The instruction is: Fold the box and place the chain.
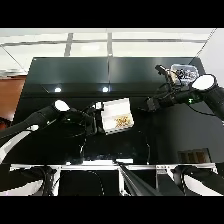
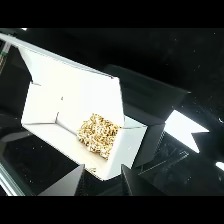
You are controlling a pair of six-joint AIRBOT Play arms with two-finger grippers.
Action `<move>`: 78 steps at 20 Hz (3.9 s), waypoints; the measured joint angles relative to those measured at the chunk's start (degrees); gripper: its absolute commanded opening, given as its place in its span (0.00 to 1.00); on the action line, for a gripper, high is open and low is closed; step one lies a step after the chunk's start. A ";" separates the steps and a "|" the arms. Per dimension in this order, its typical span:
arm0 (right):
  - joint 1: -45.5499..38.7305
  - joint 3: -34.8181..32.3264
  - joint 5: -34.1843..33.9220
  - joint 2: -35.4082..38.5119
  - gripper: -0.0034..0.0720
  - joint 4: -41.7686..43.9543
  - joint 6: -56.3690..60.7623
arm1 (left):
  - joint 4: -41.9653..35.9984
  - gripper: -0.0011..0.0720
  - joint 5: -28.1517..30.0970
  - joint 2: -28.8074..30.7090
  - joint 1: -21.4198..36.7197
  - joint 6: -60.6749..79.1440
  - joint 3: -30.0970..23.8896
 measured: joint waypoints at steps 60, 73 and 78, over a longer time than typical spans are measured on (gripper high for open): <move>15.30 3.72 -5.31 -7.85 0.30 -7.87 -37.51 | -0.52 0.40 8.28 -0.76 -4.92 2.54 1.88; 15.37 3.72 -3.04 -7.91 0.49 -8.35 -36.44 | -0.50 0.40 8.13 -0.76 -4.90 2.67 1.88; 15.37 3.72 -3.41 -7.91 0.39 -8.22 -35.54 | -0.52 0.40 8.35 -0.76 -4.90 2.60 1.88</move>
